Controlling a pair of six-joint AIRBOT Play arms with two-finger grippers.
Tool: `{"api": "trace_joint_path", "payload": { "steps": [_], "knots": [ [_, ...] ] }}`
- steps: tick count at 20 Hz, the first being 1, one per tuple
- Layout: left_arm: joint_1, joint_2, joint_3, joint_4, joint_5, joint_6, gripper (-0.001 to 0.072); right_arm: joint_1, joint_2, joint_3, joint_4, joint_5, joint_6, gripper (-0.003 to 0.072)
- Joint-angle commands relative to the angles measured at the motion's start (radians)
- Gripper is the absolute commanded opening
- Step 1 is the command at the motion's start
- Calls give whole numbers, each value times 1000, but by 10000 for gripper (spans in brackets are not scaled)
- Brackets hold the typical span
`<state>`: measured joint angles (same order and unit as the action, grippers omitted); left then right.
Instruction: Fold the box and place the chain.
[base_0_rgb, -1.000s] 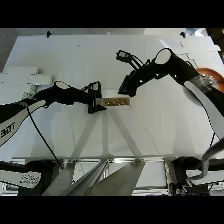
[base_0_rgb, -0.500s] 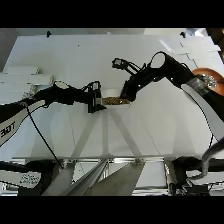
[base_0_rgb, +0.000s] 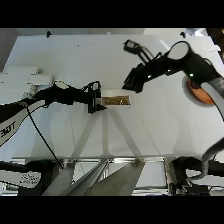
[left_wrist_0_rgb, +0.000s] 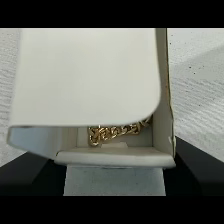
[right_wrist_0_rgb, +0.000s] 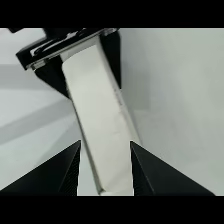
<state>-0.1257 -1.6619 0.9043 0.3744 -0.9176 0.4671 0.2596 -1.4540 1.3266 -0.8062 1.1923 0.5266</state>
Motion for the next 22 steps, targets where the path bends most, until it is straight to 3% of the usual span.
{"api": "trace_joint_path", "payload": {
  "steps": [1, 3, 8, 12, 22],
  "knots": [
    [0, 1, 0, -1, 2, 0, 260, -100, -22, 1, 43, -1, -4, 338],
    [0, 1, 0, -1, 2, 0, 260, -122, -79, 1, 43, -2, -16, 393],
    [0, 1, 0, -1, 2, 0, 260, -103, -219, 1, 109, 16, -97, 396],
    [0, 1, 0, -1, 2, 0, 260, -72, -231, 1, 192, 21, -179, 396],
    [0, 1, 0, -1, 2, 0, 260, 18, -226, 1, 153, 95, -251, 372]
  ]
}}
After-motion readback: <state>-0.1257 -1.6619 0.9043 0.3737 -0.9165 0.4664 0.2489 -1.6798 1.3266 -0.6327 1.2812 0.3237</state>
